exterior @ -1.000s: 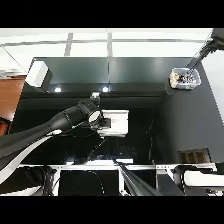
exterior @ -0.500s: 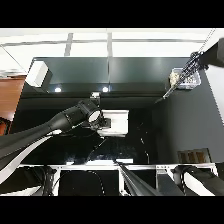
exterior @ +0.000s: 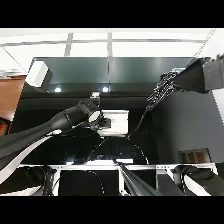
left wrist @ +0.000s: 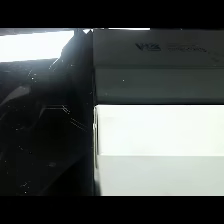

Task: Fold the box and place the chain.

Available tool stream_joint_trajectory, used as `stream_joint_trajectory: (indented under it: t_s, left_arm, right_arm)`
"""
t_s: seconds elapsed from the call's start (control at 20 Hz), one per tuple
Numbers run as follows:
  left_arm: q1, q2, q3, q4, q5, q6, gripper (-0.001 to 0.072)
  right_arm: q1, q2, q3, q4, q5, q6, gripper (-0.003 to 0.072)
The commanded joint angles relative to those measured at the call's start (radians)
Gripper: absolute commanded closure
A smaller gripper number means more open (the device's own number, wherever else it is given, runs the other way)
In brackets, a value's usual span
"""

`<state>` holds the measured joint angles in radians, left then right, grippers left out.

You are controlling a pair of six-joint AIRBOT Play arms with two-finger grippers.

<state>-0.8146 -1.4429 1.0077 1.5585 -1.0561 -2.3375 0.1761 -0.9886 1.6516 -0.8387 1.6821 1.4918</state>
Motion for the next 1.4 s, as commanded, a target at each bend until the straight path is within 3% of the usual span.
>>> stream_joint_trajectory:
  t_s: [0.0, 0.15, 0.45, 0.75, 1.05, 1.35]
  left_arm:
    - [0.000, 0.000, 0.001, 0.000, 0.000, 0.000, 0.0684]
    - [0.000, 0.000, 0.001, 0.000, 0.000, 0.000, 0.0684]
    - [0.000, 0.000, 0.001, 0.000, 0.000, 0.000, 0.0684]
    - [0.000, 0.000, 0.001, 0.000, 0.000, 0.000, 0.0684]
    - [0.000, 0.000, 0.001, 0.000, 0.000, 0.000, 0.0684]
    - [0.000, 0.000, 0.001, 0.000, -0.001, 0.000, 0.0684]
  right_arm:
    - [0.082, 0.001, -0.027, 0.018, -0.020, 0.004, 0.0677]
    - [0.132, 0.001, -0.139, 0.020, -0.073, 0.003, 0.0677]
    - [0.217, -0.002, -0.422, 0.089, -0.360, -0.035, 0.0676]
    - [0.217, -0.003, -0.569, 0.134, -0.447, -0.061, 0.0677]
    - [0.208, -0.003, -0.602, 0.148, -0.457, -0.064, 0.0677]
    - [0.138, -0.003, -0.430, 0.195, -0.385, -0.064, 0.0677]
